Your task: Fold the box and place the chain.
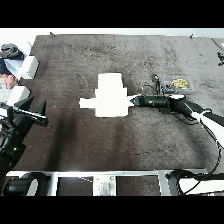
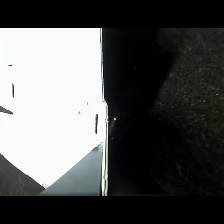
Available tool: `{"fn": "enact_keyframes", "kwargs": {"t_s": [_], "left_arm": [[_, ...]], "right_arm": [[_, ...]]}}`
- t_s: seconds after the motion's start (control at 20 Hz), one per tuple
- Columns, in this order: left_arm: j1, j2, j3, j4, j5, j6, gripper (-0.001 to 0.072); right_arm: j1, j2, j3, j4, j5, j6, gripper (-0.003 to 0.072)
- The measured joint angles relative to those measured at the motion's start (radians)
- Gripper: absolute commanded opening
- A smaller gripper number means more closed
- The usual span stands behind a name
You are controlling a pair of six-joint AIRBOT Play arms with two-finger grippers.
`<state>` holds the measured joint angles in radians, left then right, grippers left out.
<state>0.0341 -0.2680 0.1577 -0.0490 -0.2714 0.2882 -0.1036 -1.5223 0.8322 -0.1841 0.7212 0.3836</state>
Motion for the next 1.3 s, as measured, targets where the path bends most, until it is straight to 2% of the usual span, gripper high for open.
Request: {"fn": "enact_keyframes", "kwargs": {"t_s": [0.15,0.25,0.45,0.6,0.75,0.9,0.95,1.0,1.15,1.3], "left_arm": [[0.000,-0.019,0.012,-0.013,-0.017,-0.003,0.0424],[0.000,-0.080,0.042,-0.019,-0.028,-0.023,0.0423],[0.000,-0.322,0.178,-0.025,-0.113,-0.057,0.0423],[0.000,-0.565,0.339,-0.016,-0.222,-0.085,0.0424],[0.000,-0.813,0.545,0.076,-0.364,-0.196,0.0425],[-0.009,-1.051,0.793,0.235,-0.524,-0.382,0.0429],[-0.019,-1.131,0.890,0.300,-0.587,-0.454,0.0521],[-0.031,-1.204,0.978,0.358,-0.643,-0.519,0.0536],[-0.076,-1.412,1.243,0.512,-0.791,-0.714,0.0536],[-0.115,-1.574,1.446,0.590,-0.894,-0.857,0.0535]], "right_arm": [[0.003,0.004,0.000,-0.015,-0.013,0.010,-0.0017],[0.004,0.005,0.000,-0.016,-0.018,0.010,-0.0017],[0.006,0.006,0.000,-0.012,-0.019,0.012,-0.0017],[0.009,0.006,0.000,-0.002,-0.019,0.013,-0.0016],[0.024,0.006,0.000,0.009,-0.023,0.013,-0.0017],[0.061,0.006,0.000,0.018,-0.062,0.013,-0.0016],[0.074,0.006,0.000,0.020,-0.081,0.013,-0.0017],[0.085,0.006,0.000,0.024,-0.096,0.013,-0.0017],[0.099,0.006,0.000,0.039,-0.130,0.013,-0.0016],[0.106,0.006,0.000,0.048,-0.146,0.013,-0.0016]]}}
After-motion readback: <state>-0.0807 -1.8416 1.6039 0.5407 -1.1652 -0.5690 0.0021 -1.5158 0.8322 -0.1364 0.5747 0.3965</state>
